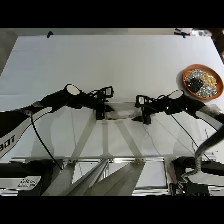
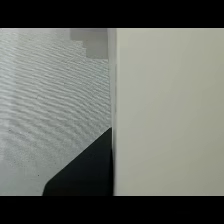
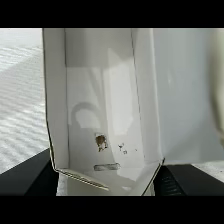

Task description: Fold the box and place the chain.

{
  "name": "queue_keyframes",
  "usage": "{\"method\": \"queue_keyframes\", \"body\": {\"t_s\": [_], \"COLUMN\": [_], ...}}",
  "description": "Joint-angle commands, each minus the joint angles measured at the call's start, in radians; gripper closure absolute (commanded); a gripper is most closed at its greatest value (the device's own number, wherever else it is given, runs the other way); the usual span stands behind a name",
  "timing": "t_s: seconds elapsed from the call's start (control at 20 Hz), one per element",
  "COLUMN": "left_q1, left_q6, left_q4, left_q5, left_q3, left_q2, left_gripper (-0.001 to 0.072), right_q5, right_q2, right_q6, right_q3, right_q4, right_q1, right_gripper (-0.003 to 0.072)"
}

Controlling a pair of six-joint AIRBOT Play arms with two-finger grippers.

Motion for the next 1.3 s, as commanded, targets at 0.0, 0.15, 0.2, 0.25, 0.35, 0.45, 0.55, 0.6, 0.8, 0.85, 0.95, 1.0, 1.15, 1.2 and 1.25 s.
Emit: {"method": "queue_keyframes", "body": {"t_s": [0.0,0.15,0.2,0.25,0.35,0.45,0.55,0.6,0.8,0.85,0.95,1.0,1.15,1.2,1.25], "left_q1": [0.0,0.0,0.0,0.0,0.0,0.0,0.0,0.0,0.0,0.0,0.0,0.0,0.0,0.0,0.0], "left_q6": [-0.001,-0.001,-0.001,-0.001,-0.001,-0.001,-0.001,-0.001,-0.001,-0.001,-0.001,-0.001,-0.001,-0.001,-0.001], "left_q4": [0.0,0.0,0.0,0.0,0.0,0.0,0.0,0.0,0.0,0.0,0.0,0.0,0.0,0.0,0.0], "left_q5": [0.001,0.001,0.001,0.001,0.001,0.001,0.001,0.001,0.001,0.001,0.001,0.001,0.001,0.001,0.001], "left_q3": [0.0,0.0,0.0,0.0,0.0,0.0,0.0,0.0,0.0,0.0,0.0,0.0,0.0,0.0,0.0], "left_q2": [0.0,0.0,0.0,0.0,0.0,0.0,0.0,0.0,0.0,0.0,0.0,0.0,0.0,0.0,0.0], "left_gripper": [0.0697,0.0697,0.0697,0.0697,0.0697,0.0697,0.0697,0.0697,0.0697,0.0697,0.0697,0.0697,0.0697,0.0697,0.0697], "right_q5": [-0.014,-0.014,-0.014,-0.015,-0.016,-0.017,-0.017,-0.017,-0.015,-0.015,-0.015,-0.015,-0.016,-0.016,-0.016], "right_q2": [-0.001,-0.001,-0.001,-0.001,-0.003,-0.004,-0.004,-0.004,-0.004,-0.004,-0.004,-0.004,-0.004,-0.004,-0.004], "right_q6": [0.014,0.012,0.012,0.012,0.011,0.007,0.007,0.007,0.007,0.007,0.008,0.008,0.01,0.013,0.013], "right_q3": [0.001,0.001,0.001,0.001,0.001,0.001,0.001,0.001,0.001,0.001,0.001,0.001,0.001,0.001,0.001], "right_q4": [-0.021,-0.016,-0.016,-0.017,-0.017,-0.018,-0.018,-0.018,-0.018,-0.018,-0.018,-0.017,-0.018,-0.018,-0.017], "right_q1": [0.001,0.001,0.001,0.001,0.001,0.001,0.001,0.002,0.002,0.002,0.002,0.002,0.008,0.016,0.025], "right_gripper": [0.0162,0.0165,0.0165,0.0166,0.0167,0.0167,0.0168,0.0168,0.0258,0.0219,0.0124,0.0085,0.0037,0.0032,0.0032]}}
